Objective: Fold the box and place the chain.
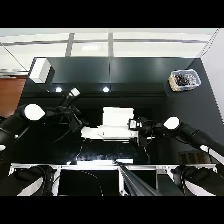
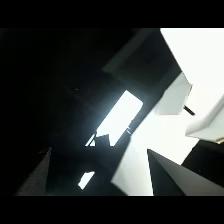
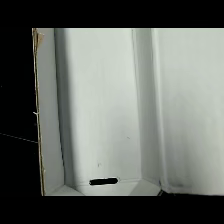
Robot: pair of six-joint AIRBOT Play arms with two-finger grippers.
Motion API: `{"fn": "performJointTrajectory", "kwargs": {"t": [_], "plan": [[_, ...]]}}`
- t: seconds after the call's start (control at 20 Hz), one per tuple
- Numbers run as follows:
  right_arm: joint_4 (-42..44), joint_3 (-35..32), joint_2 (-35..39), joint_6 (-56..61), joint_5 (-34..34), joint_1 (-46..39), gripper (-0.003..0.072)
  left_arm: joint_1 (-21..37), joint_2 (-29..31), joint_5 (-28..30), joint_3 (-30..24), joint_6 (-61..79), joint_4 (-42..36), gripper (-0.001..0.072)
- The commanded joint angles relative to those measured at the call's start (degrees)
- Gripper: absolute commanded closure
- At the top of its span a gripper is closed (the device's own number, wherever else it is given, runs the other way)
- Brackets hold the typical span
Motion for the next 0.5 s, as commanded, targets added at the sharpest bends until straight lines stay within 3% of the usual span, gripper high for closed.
{"fn": "performJointTrajectory", "kwargs": {"t": [0.0, 0.15, 0.45], "plan": [[0.0, 0.0, 0.02, 0.02, 0.02, -0.02, 0.0216, -3.69, -3.67, -0.94, -1.16, 10.8, -1.97, 0.0007], [0.0, 0.0, 0.02, 0.02, 0.02, -0.02, 0.0216, -8.59, -5.38, 1.57, -1.16, 22.84, -2.23, 0.0011], [0.0, 0.0, 0.02, 0.02, 0.02, -0.02, 0.0217, -11.41, -8.74, 1.38, -1.09, 23.21, -9.94, 0.0025]]}}
